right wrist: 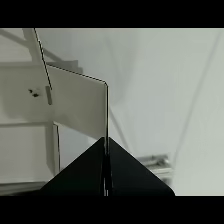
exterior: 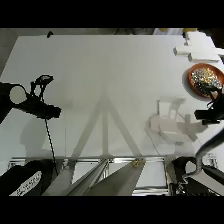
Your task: Fold the box and place the chain.
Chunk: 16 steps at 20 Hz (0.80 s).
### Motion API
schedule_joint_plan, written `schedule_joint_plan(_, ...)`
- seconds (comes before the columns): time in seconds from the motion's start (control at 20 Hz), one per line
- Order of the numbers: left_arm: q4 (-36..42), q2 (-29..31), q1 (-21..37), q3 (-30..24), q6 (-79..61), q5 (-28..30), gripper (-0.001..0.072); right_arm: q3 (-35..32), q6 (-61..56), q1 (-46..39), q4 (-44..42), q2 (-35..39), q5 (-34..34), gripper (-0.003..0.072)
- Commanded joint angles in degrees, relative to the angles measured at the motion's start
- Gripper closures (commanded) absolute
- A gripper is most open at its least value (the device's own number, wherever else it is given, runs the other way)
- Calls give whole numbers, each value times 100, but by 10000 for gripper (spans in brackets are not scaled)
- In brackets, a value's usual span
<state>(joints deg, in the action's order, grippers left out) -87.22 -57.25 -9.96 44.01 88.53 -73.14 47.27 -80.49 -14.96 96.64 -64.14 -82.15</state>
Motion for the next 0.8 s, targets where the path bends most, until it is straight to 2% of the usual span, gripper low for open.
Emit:
schedule_joint_plan(0.0, -2, -4, -4, 0, 0, 2, 698, -535, 162, 706, -1685, 1119, 1082, 671)
schedule_joint_plan(0.15, -2, -4, -4, 0, -2, 2, 698, -1554, 295, 1370, -2177, 2223, 2041, 671)
schedule_joint_plan(0.25, -2, -4, -4, 0, 0, 26, 698, -2142, 251, 1718, -2302, 2715, 2435, 671)
schedule_joint_plan(0.35, -2, -4, -4, 0, 0, 24, 698, -2546, 251, 1928, -2391, 2933, 2476, 671)
schedule_joint_plan(0.5, 295, -11, -4, 0, -17, 702, 698, -2717, 267, 2065, -2382, 2951, 2496, 671)
schedule_joint_plan(0.55, 664, -15, -11, 0, -37, 872, 665, -2717, 282, 2065, -2385, 2951, 2533, 671)
schedule_joint_plan(0.6, 1143, -31, -15, 0, -459, 1130, 505, -2717, 280, 2068, -2385, 2951, 2590, 670)
schedule_joint_plan(0.65, 1991, -96, -15, 0, -1250, 1285, 389, -2717, 280, 2068, -2387, 2951, 2632, 670)
schedule_joint_plan(0.7, 2999, -216, -17, 0, -2057, 1322, 386, -2717, 280, 2068, -2387, 2951, 2638, 670)
schedule_joint_plan(0.75, 4148, -426, -42, 0, -2964, 1259, 347, -2717, 280, 2068, -2389, 2951, 2634, 670)
